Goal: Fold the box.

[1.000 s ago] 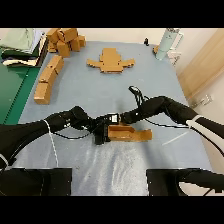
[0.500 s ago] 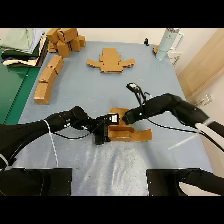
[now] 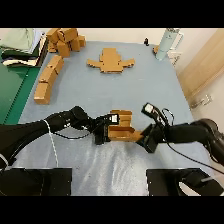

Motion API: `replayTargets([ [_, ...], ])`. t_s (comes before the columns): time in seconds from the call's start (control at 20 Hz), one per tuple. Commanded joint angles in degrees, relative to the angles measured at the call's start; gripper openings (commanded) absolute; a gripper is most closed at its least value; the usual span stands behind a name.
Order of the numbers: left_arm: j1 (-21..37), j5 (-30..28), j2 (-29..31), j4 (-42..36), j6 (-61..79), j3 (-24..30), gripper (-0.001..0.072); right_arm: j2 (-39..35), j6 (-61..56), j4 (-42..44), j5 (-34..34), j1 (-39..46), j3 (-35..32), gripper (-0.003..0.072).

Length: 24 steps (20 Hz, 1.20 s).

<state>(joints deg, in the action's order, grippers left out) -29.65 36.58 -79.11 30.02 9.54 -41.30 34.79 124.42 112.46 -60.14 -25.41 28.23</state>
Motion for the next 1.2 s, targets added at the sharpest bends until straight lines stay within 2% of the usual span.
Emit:
replayTargets([
  [0.0,0.0,-0.04,0.04,0.0,0.02,-0.07,0.0469,-3.89,12.74,-6.91,3.52,-0.04,-5.16,0.0549],
  [0.05,0.0,-0.02,0.04,0.0,0.02,-0.07,0.0469,-2.75,17.73,-7.76,7.67,-0.04,-6.08,0.0614],
  [0.15,0.0,-0.02,0.04,0.0,0.02,-0.07,0.0469,0.98,26.97,-6.16,15.37,-0.07,-7.37,0.0615],
  [0.3,0.0,-0.04,0.04,0.0,0.02,-0.07,0.0469,7.67,37.24,1.86,25.75,-0.07,-7.34,0.0615],
  [0.35,0.0,-0.04,0.04,0.0,0.02,-0.07,0.0469,9.38,40.02,4.2,28.24,-0.07,-7.34,0.0614],
  [0.45,0.0,-0.04,0.04,0.0,0.02,-0.07,0.0469,11.34,43.43,9.99,28.52,-0.09,-6.97,0.0596],
  [0.5,0.0,-0.02,0.04,0.0,0.02,-0.07,0.0469,11.37,43.93,11.63,27.43,-0.5,-6.82,0.0573],
  [0.55,0.0,-0.02,0.04,0.0,0.02,-0.07,0.0469,11.19,43.91,11.74,26.71,-1.53,-6.82,0.0378],
  [0.6,0.0,-0.04,0.04,0.0,0.02,-0.07,0.0469,11.23,43.85,11.72,26.62,-2.36,-6.82,0.0233],
  [0.75,0.0,-0.07,0.04,0.0,0.02,-0.07,0.0469,12.44,44.11,11.65,28.61,-3.74,-6.82,0.0208],
  [0.8,0.02,-0.09,0.04,0.0,0.02,-0.07,0.0469,13.14,44.11,11.67,29.55,-4.11,-6.82,0.0163],
  [0.85,0.0,-0.07,0.04,0.0,0.02,-0.07,0.0469,13.66,44.11,11.69,30.18,-4.44,-6.82,0.0163],
  [0.95,0.02,-0.07,0.04,0.0,0.02,-0.07,0.0469,14.84,44.11,11.63,30.77,-5.29,-6.82,0.0199],
  [1.0,0.02,-0.09,0.04,0.0,0.02,-0.07,0.0469,15.37,44.09,11.78,30.8,-5.42,-6.82,0.0429],
  [1.05,0.0,-0.07,0.04,0.0,0.02,-0.07,0.0469,15.67,44.11,11.85,30.77,-5.46,-6.82,0.0624],
  [1.15,0.02,-0.09,0.04,0.0,0.02,-0.07,0.0469,15.87,44.11,11.8,30.77,-5.68,-6.82,0.0645],
])
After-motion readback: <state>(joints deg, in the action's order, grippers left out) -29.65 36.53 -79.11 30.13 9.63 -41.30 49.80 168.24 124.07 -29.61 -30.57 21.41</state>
